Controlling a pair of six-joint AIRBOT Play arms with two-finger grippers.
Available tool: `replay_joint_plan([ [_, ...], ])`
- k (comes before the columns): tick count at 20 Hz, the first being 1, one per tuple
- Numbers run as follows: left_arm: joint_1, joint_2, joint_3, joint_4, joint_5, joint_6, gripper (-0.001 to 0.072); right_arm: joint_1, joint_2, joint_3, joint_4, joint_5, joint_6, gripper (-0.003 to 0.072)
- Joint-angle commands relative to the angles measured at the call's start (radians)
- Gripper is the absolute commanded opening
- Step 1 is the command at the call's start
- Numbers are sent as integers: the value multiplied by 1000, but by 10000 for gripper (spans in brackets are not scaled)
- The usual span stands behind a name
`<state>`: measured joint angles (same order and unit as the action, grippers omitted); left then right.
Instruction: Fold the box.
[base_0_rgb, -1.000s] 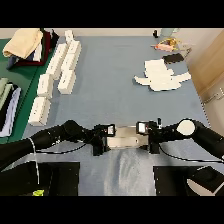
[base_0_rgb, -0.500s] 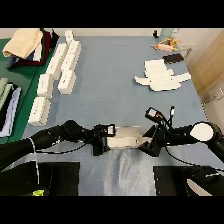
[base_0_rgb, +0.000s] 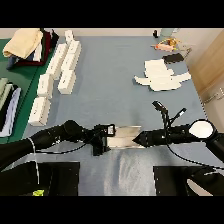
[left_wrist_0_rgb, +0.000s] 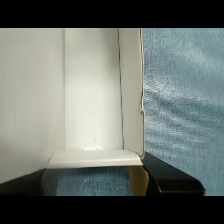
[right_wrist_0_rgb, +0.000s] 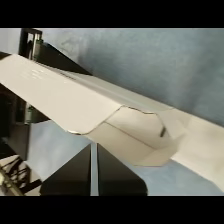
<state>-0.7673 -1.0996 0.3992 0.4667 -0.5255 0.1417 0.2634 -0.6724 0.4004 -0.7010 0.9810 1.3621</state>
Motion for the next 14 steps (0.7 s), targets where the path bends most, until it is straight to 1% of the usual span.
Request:
replay_joint_plan([
  [1,0,0,1,0,0,0,447,25,-46,3,179,-84,-47,67],
  [2,0,0,1,0,0,0,447,25,-72,11,222,-151,-87,67],
  [4,0,0,1,0,0,0,447,25,-145,59,249,-246,-159,67],
  [6,0,0,1,0,-1,0,447,25,-247,127,210,-279,-169,67],
  [8,1,0,1,0,0,0,447,25,-365,186,146,-272,-168,67],
  [11,0,0,1,0,-1,0,447,25,-515,220,140,-236,-219,66],
  [14,0,0,1,0,0,0,447,25,-587,219,140,-198,-275,66],
])
